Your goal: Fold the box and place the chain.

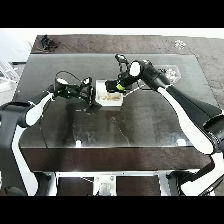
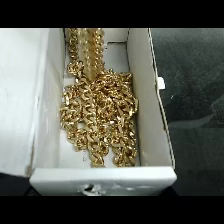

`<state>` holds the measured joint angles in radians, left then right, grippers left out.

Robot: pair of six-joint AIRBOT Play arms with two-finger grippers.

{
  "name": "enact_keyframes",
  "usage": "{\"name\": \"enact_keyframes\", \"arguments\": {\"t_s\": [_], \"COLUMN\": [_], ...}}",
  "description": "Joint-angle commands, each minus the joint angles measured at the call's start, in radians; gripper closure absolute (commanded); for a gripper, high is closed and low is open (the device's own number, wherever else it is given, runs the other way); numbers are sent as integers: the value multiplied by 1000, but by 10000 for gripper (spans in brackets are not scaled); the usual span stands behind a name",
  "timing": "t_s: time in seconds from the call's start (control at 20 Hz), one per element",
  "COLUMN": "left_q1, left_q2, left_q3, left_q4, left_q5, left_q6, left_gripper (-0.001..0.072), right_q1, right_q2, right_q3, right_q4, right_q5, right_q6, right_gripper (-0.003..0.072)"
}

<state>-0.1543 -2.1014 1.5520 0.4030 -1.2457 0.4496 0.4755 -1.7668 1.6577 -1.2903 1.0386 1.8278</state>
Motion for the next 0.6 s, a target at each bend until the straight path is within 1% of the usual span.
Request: {"name": "enact_keyframes", "arguments": {"t_s": [0.0, 0.05, 0.1, 0.15, 0.2, 0.25, 0.3, 0.35, 0.4, 0.55], "left_q1": [1, 1, 1, 1, 1, 1, 1, 1, 1, 1], "left_q2": [0, 0, 0, 0, 0, 0, 0, 0, 0, 0], "left_q3": [0, 0, 0, 0, 0, 0, 0, 0, 0, 0], "left_q4": [0, 0, -2, -2, -2, -3, -6, -11, -15, -18], "left_q5": [2, 1, -3, -2, 0, 0, 0, 0, 0, 0], "left_q6": [0, 0, 0, 0, 0, 0, 0, 0, 0, 0], "left_gripper": [671, 671, 671, 671, 671, 671, 671, 671, 671, 671], "right_q1": [14, 24, 31, 36, 36, 41, 43, 45, 46, 47], "right_q2": [3, 5, 2, -2, -3, -3, -3, -3, -3, -2], "right_q3": [-2, -2, -3, -5, -7, -7, -7, -7, -7, -7], "right_q4": [51, 32, -19, -55, -56, -57, -57, -66, -85, -129], "right_q5": [11, 7, 2, 2, 1, 0, -3, -2, -2, 10], "right_q6": [75, 68, 72, 114, 131, 129, 129, 129, 129, 133], "right_gripper": [235, 236, 251, 293, 381, 505, 523, 569, 678, 677]}}
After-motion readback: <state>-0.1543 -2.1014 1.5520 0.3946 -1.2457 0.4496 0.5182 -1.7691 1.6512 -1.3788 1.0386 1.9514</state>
